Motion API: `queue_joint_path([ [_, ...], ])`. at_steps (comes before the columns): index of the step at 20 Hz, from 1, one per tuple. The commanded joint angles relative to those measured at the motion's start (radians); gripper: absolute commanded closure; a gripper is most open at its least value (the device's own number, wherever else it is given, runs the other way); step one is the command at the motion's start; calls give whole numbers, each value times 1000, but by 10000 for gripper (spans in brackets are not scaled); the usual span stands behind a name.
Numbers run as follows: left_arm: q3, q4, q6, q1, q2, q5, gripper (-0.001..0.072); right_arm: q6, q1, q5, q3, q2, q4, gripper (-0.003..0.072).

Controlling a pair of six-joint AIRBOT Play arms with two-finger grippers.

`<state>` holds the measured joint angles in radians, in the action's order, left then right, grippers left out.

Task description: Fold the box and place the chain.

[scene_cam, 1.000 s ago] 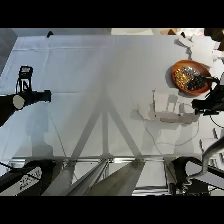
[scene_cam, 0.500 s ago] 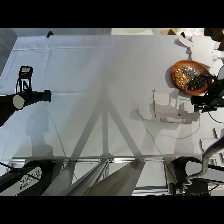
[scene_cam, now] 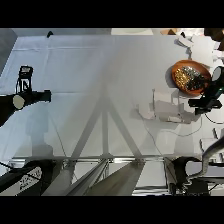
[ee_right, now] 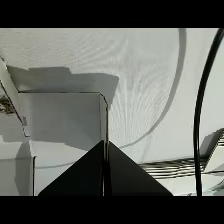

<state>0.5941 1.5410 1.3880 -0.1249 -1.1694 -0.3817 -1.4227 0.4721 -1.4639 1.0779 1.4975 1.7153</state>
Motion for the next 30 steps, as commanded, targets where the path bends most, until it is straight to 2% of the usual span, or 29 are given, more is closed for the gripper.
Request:
queue_joint_path([
  [1, 0, 0, 0, 0, 1, 0, 11, 44, 1, -11, 1, 3, -18, 677],
  [5, 0, 0, 0, 0, 1, 0, 11, 58, 1, -63, 3, -6, -27, 678],
  [8, 0, 0, 0, 1, 1, 0, 11, 116, 1, -43, 3, -54, -109, 679],
  [10, 0, 0, 0, 0, 1, 0, 11, 196, 1, -22, 3, -100, -247, 679],
  [14, 0, 0, 0, 0, 1, 0, 11, 326, 0, 52, 2, -175, -613, 679],
  [16, 0, 0, 0, 1, 1, 0, 11, 386, -29, 84, 1, -184, -674, 679],
  [18, 0, 0, 0, 0, 1, 0, 11, 409, -97, 156, -23, -187, -694, 680],
  [22, 0, 0, 0, 1, 1, 0, 11, 465, -278, 421, -132, -192, -843, 680],
  [25, 0, 0, 0, 0, 1, 0, 11, 494, -377, 569, -158, -192, -921, 681],
  [28, 0, 0, 0, 1, 1, 0, 11, 489, -423, 604, -168, -201, -942, 681],
  [30, 0, 0, 0, 0, 1, 0, 11, 483, -426, 621, -168, -253, -969, 682],
])
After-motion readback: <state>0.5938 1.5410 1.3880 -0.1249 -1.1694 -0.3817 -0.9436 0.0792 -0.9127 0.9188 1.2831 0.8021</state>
